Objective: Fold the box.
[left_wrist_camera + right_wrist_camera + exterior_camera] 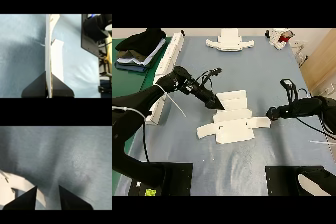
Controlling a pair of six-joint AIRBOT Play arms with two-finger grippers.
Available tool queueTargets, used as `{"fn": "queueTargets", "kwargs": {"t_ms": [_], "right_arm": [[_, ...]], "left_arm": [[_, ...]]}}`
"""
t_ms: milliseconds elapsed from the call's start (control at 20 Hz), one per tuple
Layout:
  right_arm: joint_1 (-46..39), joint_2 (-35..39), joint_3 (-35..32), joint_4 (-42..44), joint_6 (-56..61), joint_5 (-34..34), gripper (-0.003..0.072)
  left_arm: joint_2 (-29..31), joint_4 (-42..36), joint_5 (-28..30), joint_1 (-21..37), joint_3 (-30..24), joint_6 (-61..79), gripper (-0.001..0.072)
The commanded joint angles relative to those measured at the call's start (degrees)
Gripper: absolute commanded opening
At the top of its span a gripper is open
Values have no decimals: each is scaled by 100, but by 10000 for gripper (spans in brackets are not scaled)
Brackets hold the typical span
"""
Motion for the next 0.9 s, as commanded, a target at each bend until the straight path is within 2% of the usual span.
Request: {"fn": "queueTargets", "kwargs": {"t_ms": [0,150,250,450,550,600,850], "right_arm": [[0,0,229,-514,986,166,447],[0,-2,229,-511,1298,330,448],[0,-2,229,-490,1408,332,447],[2,-4,225,-470,1493,372,447],[2,-4,225,-468,1574,396,447],[0,-2,225,-468,1576,396,447],[2,-4,225,-367,1617,400,447]], "left_arm": [[433,7,595,-317,-461,811,8],[999,0,1255,-638,-1172,1384,7],[1580,-7,1893,-892,-1722,1814,7],[2809,-264,3871,-1554,-2955,2640,7],[3228,-608,4931,-1976,-3475,3136,8],[3329,-621,5233,-2173,-3648,3202,9],[3348,-623,5405,-2568,-4004,3191,10]]}}
